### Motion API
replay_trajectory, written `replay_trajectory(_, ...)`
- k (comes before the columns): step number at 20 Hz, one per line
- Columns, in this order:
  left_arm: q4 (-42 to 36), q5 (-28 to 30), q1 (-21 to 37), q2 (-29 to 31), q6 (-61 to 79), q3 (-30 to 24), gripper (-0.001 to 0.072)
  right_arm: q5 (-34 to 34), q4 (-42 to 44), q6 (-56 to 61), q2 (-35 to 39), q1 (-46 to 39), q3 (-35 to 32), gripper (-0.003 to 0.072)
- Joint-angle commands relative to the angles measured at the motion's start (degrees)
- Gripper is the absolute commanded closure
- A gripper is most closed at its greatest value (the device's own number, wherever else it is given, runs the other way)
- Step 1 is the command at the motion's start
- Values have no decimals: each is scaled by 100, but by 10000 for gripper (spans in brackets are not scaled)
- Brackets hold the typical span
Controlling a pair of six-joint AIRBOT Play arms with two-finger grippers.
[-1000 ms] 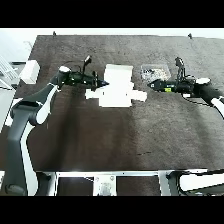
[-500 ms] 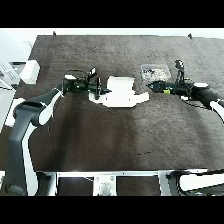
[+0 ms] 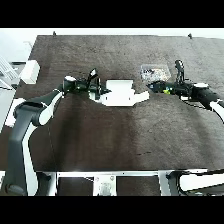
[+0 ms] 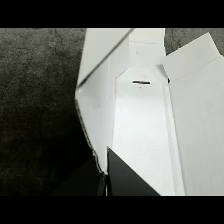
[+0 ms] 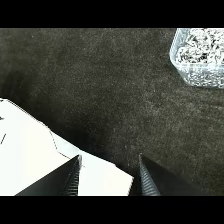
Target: Fold the box and place the chain.
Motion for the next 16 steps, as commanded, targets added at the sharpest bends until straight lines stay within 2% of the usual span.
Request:
replay_trajectory(1,57,52,4,-15,13,-13,690,9,2,-129,2,4,-4,230)
replay_trajectory(2,57,50,4,-15,13,-13,689,28,2,-164,2,4,-4,230)
replay_trajectory(4,55,46,4,-13,13,-13,689,116,0,-177,7,4,-4,168)
replay_trajectory(8,55,9,4,-13,13,-11,688,361,26,-546,258,4,-118,160)
replay_trajectory(13,50,11,4,-13,15,-11,688,546,42,-1252,1056,33,-909,160)
replay_trajectory(16,39,11,4,-13,15,-11,688,723,20,-2234,1381,214,-1475,158)
